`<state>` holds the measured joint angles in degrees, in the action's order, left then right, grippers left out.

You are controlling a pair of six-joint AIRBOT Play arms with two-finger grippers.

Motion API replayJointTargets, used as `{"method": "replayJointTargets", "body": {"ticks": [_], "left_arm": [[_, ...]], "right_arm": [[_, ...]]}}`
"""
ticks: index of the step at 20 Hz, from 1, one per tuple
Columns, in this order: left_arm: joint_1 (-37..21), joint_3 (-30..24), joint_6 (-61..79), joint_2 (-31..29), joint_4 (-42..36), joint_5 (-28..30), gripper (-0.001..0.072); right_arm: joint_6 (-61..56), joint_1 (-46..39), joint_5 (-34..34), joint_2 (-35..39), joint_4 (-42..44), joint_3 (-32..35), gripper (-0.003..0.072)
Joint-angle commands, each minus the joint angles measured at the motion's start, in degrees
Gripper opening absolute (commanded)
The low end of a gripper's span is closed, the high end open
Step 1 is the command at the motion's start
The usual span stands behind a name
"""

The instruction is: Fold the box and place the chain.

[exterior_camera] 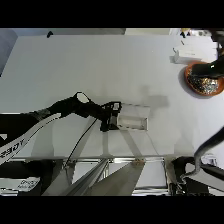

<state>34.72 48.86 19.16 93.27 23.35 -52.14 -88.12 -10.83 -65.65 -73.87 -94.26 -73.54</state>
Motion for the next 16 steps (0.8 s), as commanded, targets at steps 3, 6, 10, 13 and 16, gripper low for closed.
{"method": "replayJointTargets", "body": {"ticks": [3,6,10,13,16], "left_arm": [[0.0,0.04,0.02,0.0,0.04,0.02,0.0172],[0.0,0.04,0.02,-0.02,0.02,0.02,0.0172],[0.0,0.04,0.02,-0.02,0.02,0.02,0.0172],[0.0,0.04,0.02,0.0,0.02,0.02,0.0172],[0.0,0.04,0.02,0.0,0.02,0.02,0.0172]], "right_arm": [[3.76,-9.9,8.52,-13.75,1.68,-5.46,0.0264],[3.45,-9.9,12.35,-19.58,1.86,-5.49,0.0219],[2.67,-9.9,17.46,-24.04,2.1,-5.51,0.0219],[2.69,-9.9,18.16,-25.81,2.58,-5.51,0.0219],[2.56,-9.9,18.73,-26.56,2.64,-5.53,0.0219]]}}
